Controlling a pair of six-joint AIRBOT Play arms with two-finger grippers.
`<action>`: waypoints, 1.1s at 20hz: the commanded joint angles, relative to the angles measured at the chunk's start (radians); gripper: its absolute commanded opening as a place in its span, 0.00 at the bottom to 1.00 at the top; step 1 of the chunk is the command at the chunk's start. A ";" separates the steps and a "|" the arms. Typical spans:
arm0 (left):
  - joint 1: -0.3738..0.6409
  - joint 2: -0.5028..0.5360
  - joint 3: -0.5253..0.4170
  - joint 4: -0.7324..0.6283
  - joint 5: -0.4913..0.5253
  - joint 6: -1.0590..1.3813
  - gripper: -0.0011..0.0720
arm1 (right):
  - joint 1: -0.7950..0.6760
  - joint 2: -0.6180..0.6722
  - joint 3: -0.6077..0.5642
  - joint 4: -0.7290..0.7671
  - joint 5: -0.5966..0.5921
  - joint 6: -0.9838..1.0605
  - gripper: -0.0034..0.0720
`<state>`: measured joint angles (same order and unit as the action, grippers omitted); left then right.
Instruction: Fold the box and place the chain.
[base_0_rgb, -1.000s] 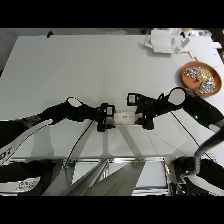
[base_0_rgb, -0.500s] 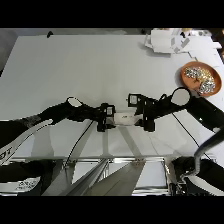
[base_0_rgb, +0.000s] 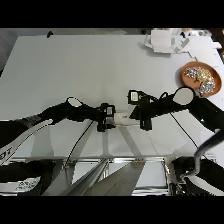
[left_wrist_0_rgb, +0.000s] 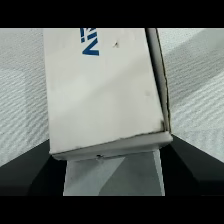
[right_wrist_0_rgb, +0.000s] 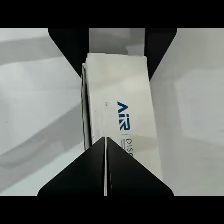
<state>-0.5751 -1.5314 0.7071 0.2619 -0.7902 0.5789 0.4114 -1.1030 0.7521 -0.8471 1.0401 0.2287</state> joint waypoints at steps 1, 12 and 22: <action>0.000 0.001 0.000 0.000 0.001 0.000 0.16 | 0.000 -0.058 0.000 0.032 0.012 -0.012 0.07; 0.000 0.001 0.000 0.000 0.001 0.000 0.16 | 0.000 -0.088 0.000 -0.003 0.042 0.000 0.07; 0.000 0.001 0.000 0.000 0.001 0.000 0.16 | 0.000 -0.094 -0.087 -0.013 -0.043 0.002 0.07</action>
<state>-0.5751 -1.5314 0.7071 0.2619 -0.7895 0.5793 0.4110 -1.1938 0.6891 -0.8536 1.0286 0.2306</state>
